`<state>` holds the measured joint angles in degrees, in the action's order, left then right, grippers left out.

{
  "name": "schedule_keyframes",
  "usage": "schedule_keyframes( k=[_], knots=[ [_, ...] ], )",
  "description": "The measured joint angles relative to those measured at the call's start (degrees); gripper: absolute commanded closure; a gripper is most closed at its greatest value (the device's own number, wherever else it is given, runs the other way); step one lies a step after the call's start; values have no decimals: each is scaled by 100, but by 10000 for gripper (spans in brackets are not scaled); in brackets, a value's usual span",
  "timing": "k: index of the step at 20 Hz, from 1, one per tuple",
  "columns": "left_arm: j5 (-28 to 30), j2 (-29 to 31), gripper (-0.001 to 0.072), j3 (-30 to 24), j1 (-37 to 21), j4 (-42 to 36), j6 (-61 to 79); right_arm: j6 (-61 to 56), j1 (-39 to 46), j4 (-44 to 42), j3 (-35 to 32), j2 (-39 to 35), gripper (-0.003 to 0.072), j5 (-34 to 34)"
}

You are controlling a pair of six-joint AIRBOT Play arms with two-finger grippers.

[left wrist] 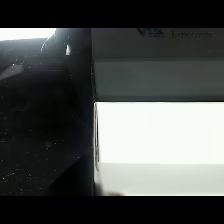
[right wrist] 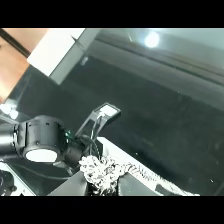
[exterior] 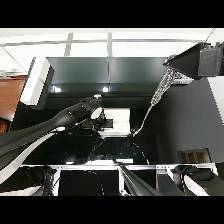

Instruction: Fold the box and place the chain.

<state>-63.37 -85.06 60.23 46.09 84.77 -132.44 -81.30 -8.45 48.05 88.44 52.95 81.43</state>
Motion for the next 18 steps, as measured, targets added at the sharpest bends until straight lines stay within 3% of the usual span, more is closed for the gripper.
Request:
schedule_keyframes(
  k=[6, 12, 18],
  knots=[
    [2, 0, 682, 0, 2, 2, 2, -4, -109, -11, 48, 133, 673, 345],
    [4, 0, 682, 0, 2, 2, 2, -9, -949, -63, 15, 610, 672, 317],
    [4, 0, 682, 0, 0, 2, 2, -13, -1473, -24, -1047, 844, 672, -334]
  ],
)
